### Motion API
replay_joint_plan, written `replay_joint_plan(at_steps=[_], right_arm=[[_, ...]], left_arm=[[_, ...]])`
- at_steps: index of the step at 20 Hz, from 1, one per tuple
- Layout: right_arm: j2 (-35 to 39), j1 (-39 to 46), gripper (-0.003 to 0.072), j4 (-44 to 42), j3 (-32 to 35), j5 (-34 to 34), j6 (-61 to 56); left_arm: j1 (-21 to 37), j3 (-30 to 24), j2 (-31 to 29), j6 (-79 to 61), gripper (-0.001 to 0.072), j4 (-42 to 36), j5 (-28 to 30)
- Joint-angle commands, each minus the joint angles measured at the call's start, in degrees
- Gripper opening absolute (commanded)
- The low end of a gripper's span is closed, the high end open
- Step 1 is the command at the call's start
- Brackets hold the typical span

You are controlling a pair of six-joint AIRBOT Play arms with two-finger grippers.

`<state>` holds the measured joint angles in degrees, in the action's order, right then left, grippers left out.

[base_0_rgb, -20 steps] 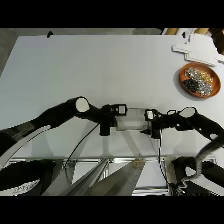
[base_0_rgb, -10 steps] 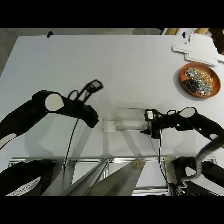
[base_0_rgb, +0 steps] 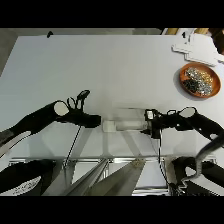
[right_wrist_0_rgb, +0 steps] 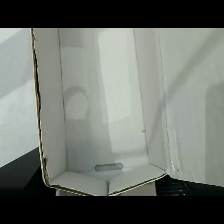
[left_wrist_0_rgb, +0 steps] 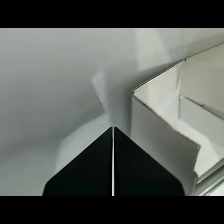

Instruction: Fold the box and place the chain.

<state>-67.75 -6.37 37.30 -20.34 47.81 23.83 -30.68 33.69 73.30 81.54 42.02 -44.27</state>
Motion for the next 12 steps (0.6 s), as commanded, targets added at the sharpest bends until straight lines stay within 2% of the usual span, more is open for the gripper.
replay_joint_plan(at_steps=[1,5,10,12], right_arm=[[0.00,0.00,0.0320,0.00,0.00,0.02,0.00],[0.00,0.00,0.0320,0.00,0.00,0.02,0.00],[0.00,0.00,0.0320,0.00,0.00,0.04,0.00],[0.00,0.00,0.0320,0.00,0.00,0.00,0.00]], left_arm=[[-1.79,-0.26,2.23,-3.15,0.0009,-6.73,1.27],[-3.37,1.25,1.68,-3.21,0.0008,-7.52,0.94],[-4.98,2.14,-2.05,-5.49,0.0012,-7.89,1.18],[-6.23,2.16,-2.19,-5.49,0.0051,-8.44,1.92]])
